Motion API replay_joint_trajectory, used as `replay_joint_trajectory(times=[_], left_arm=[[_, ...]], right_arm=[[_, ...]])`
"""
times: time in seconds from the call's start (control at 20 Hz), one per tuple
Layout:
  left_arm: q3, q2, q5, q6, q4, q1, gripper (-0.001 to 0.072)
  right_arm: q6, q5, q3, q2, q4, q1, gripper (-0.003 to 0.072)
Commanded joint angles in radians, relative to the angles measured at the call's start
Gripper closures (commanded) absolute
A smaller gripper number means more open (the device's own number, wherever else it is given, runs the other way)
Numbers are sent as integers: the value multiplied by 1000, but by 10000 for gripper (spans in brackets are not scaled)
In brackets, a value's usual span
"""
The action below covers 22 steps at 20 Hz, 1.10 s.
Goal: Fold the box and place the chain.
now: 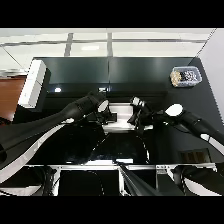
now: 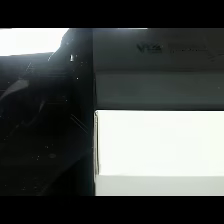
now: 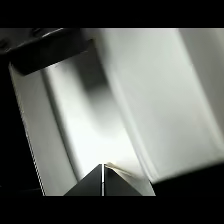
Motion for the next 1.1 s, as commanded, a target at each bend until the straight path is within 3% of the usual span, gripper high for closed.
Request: replay_joint_trajectory(times=[0.0,0.1,0.2,0.3,0.4,0.65,0.9,1.05], left_arm=[[1,0,-8,2,0,0,683],[1,0,-8,2,1,0,683],[1,0,-8,2,1,0,683],[1,0,-6,2,1,0,684],[1,0,-6,2,1,0,683],[1,0,-6,2,1,0,683],[1,0,-6,2,1,1,683],[1,0,-6,2,1,1,683]], right_arm=[[512,189,76,74,-276,-107,673],[703,346,127,108,-480,-254,672],[834,350,114,110,-541,-429,672],[995,219,40,108,-430,-608,673],[977,226,-33,77,-206,-711,673],[842,425,-59,-108,-97,-585,673],[747,311,-48,-159,11,-350,672],[647,398,2,-159,18,-333,672]])
